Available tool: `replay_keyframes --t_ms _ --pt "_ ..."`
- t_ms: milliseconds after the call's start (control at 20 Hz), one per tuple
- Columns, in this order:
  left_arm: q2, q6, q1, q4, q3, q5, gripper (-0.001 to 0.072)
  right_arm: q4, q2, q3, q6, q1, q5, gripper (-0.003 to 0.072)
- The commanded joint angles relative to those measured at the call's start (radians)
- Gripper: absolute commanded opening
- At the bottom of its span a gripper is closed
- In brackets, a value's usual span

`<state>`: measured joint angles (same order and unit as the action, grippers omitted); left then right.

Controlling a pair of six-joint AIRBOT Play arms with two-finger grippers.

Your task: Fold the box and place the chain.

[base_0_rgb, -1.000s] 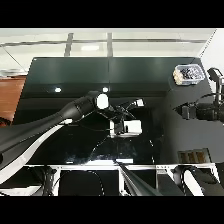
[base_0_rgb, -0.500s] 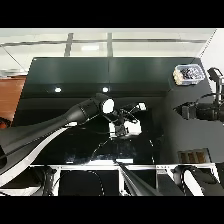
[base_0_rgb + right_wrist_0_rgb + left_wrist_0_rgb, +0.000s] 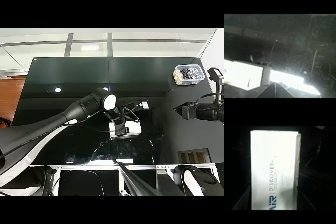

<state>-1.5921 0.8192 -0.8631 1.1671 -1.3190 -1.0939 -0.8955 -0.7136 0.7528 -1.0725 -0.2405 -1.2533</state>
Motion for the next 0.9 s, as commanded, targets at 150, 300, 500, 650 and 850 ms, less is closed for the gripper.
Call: replay_keyframes --t_ms 150,300,500,650,850 --pt "0.0 0.001 -0.035 0.003 -0.005 -0.012 0.072 0.0 0.001 0.001 0.0 0.0 0.0 0.0013" --pt "0.0 0.001 -0.047 0.004 -0.005 -0.006 0.072 0.0 0.001 0.001 0.0 0.0 0.0 0.0013" --pt "0.0 0.002 -0.053 0.003 -0.005 -0.001 0.072 0.0 0.001 0.001 0.0 0.0 0.0 0.0013" --pt "0.0 0.08 -0.054 0.004 -0.005 0.021 0.072 0.0 0.001 0.001 0.0 0.0 0.0 0.0013" --pt "0.0 0.121 -0.06 0.004 -0.005 0.019 0.072 0.0 0.001 0.001 0.0 0.0 0.0 0.0013"
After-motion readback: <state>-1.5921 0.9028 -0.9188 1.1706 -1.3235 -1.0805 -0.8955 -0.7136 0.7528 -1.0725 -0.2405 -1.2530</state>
